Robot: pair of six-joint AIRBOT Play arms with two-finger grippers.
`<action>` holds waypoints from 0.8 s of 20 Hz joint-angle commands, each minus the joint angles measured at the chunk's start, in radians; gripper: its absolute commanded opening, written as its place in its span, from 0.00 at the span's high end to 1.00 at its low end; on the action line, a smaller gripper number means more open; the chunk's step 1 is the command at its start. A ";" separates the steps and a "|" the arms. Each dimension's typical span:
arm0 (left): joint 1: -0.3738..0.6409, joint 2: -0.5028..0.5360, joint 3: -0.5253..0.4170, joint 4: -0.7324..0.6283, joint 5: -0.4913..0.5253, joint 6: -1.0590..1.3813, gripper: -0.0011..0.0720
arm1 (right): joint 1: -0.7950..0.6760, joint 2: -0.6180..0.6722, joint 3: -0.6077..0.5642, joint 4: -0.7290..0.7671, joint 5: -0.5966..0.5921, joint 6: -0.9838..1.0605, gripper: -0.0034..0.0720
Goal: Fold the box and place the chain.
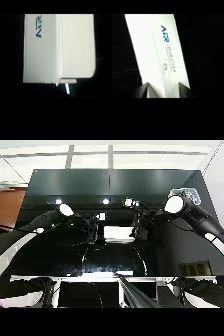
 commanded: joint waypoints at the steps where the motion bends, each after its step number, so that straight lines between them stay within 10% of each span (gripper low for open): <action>1: 0.000 0.000 -0.001 0.000 0.000 0.000 0.31 | 0.018 -0.011 0.000 -0.010 -0.012 0.000 0.49; 4: 0.000 0.000 -0.001 0.000 0.000 0.000 0.31 | 0.026 -0.011 0.000 -0.024 -0.024 0.004 0.67; 16: 0.000 0.000 -0.001 0.000 0.000 0.000 0.31 | 0.027 -0.011 0.000 -0.027 -0.024 0.023 0.68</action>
